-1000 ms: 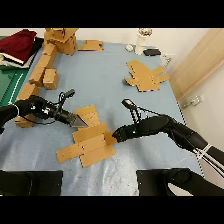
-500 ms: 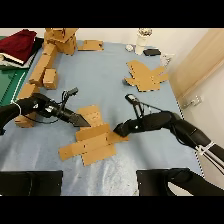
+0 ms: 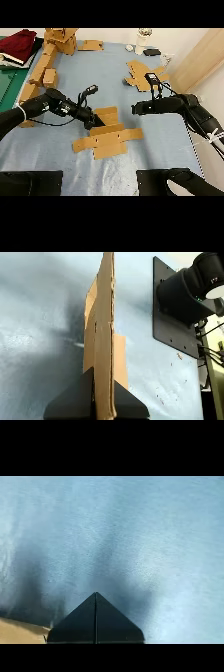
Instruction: Fold the box.
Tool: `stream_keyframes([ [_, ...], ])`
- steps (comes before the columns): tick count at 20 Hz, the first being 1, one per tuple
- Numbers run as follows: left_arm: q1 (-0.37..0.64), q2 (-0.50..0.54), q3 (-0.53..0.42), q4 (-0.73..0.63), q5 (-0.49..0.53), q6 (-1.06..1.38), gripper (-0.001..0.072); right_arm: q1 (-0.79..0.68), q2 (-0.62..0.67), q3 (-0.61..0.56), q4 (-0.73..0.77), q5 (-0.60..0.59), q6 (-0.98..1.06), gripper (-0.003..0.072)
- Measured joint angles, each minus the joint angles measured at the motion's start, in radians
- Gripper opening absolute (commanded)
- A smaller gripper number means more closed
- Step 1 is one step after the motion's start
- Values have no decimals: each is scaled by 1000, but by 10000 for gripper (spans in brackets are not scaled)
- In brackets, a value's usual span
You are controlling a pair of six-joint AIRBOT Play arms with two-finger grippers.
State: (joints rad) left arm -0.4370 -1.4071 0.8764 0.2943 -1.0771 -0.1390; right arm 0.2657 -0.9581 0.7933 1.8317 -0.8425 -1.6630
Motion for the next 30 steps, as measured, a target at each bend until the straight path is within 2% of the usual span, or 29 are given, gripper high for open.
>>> stream_keyframes([
  [5,-37,-62,0,19,-12,40,11,0,-32,0,20,-7,19,4],
  [10,-60,-51,0,39,3,77,9,36,-68,-2,30,-6,24,4],
  [14,-105,-1,-18,45,99,95,7,49,-90,-3,30,-2,24,3],
  [21,-224,191,-180,48,329,199,11,54,-99,-3,26,8,24,4],
  [26,-263,227,-261,41,439,222,12,54,-100,-3,37,20,24,3],
  [30,-271,233,-288,34,468,223,12,54,-100,-3,45,24,25,3],
])
